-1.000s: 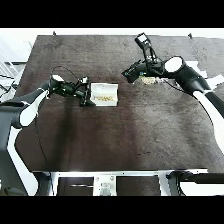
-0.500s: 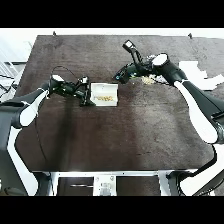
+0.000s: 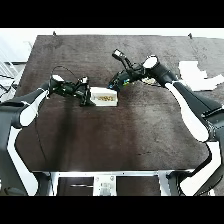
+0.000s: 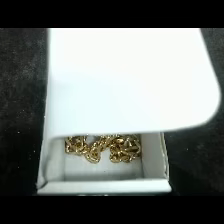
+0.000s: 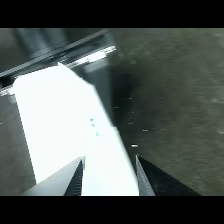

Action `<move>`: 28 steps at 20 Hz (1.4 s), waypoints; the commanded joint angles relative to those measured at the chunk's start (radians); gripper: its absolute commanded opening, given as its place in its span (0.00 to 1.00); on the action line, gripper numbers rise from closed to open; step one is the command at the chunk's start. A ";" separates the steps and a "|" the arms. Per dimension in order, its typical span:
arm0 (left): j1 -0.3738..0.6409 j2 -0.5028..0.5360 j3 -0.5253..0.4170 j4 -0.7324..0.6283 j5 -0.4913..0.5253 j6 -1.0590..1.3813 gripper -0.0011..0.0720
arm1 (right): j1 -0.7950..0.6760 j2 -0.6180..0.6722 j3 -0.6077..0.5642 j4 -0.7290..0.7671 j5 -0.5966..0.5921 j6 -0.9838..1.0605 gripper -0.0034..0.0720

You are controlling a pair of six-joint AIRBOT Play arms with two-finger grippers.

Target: Fold the box and place the chain.

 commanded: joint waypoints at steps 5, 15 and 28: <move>0.000 0.000 0.000 0.000 0.000 0.000 0.67 | 0.022 -0.002 0.002 -0.012 0.048 -0.018 0.56; 0.000 0.000 0.000 0.000 0.000 0.000 0.67 | 0.059 -0.015 0.002 -0.054 0.041 -0.038 0.55; 0.000 0.000 0.000 0.000 0.000 0.000 0.67 | 0.061 -0.015 0.002 -0.054 0.045 -0.073 0.40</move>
